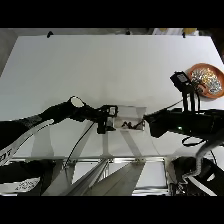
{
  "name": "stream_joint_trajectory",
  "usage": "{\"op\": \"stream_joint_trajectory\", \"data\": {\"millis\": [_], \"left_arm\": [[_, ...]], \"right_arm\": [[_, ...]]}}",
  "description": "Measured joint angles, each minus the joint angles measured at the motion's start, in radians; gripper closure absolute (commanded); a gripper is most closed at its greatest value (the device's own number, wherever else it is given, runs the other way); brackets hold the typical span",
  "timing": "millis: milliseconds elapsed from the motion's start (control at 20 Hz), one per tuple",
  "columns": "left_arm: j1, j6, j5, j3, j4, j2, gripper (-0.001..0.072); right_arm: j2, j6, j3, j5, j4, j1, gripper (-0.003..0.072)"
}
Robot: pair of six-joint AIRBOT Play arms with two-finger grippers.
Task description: Fold the box and place the chain.
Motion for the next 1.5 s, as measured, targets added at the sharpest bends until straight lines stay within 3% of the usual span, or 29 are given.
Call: {"op": "stream_joint_trajectory", "data": {"millis": [300,550,600,700,900,1150,1350,1450,1500], "left_arm": [[0.000,0.000,0.000,0.000,0.000,0.000,0.0455],[0.000,0.000,0.000,0.000,0.000,0.000,0.0455],[0.000,0.000,0.000,0.000,0.000,0.000,0.0455],[0.000,0.000,0.000,0.000,0.000,0.000,0.0455],[0.000,0.000,0.000,0.000,0.000,0.000,0.0454],[0.000,0.000,0.000,0.000,0.000,0.000,0.0455],[0.000,0.000,0.000,0.000,0.000,0.000,0.0455],[0.000,0.000,0.000,0.000,0.000,0.000,0.0455],[0.000,0.000,0.000,0.000,0.000,0.000,0.0455]], "right_arm": [[-0.087,0.024,0.000,-0.176,0.021,0.101,0.0670],[-0.211,0.071,0.000,-0.184,-0.046,0.122,0.0667],[-0.242,0.082,0.000,-0.175,-0.063,0.123,0.0623],[-0.304,0.091,0.000,-0.159,-0.088,0.126,0.0453],[-0.385,0.091,0.040,-0.113,-0.111,0.105,0.0450],[-0.410,0.036,0.267,0.036,-0.179,-0.053,0.0523],[-0.435,0.007,0.346,0.139,-0.264,-0.250,0.0591],[-0.463,-0.001,0.328,0.179,-0.295,-0.345,0.0572],[-0.478,-0.003,0.307,0.188,-0.302,-0.380,0.0514]]}}
